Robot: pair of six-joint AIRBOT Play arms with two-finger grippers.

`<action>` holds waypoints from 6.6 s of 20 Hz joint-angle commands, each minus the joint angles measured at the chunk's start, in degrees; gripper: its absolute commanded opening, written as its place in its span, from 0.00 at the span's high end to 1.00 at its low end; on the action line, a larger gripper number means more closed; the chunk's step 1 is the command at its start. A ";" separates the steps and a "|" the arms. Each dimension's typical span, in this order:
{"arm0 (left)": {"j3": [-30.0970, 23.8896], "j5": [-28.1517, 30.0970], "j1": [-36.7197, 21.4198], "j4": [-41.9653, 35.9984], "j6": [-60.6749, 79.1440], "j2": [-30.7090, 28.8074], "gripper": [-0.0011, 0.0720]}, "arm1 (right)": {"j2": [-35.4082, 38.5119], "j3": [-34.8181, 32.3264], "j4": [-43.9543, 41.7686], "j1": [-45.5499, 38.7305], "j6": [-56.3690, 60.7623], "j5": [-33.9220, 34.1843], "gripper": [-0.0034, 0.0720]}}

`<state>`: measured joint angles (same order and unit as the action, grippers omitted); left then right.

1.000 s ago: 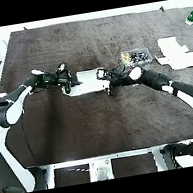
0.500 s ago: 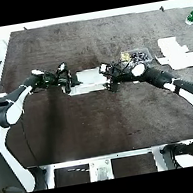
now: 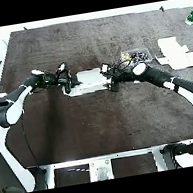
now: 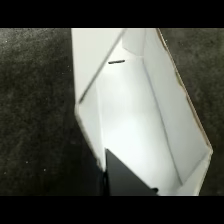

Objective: Fold the box and place the chain.

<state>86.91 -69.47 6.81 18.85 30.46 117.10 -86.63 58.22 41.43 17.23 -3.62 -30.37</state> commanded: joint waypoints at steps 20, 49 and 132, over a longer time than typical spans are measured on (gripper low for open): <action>-0.02 -0.07 -0.02 0.00 0.02 0.04 0.96 | -17.14 19.34 -4.42 -6.84 -4.22 -28.52 0.15; -0.02 -0.09 -0.02 0.00 0.02 0.04 0.96 | -28.72 27.17 -9.92 -8.74 -10.60 -39.39 0.15; -17.62 3.30 -8.66 -2.03 -16.92 -33.33 0.97 | -29.11 27.39 -9.07 -7.80 -12.74 -38.07 0.39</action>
<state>78.94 -79.29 -2.74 16.88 14.20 92.86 -115.72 85.60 32.38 9.45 -16.36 -68.42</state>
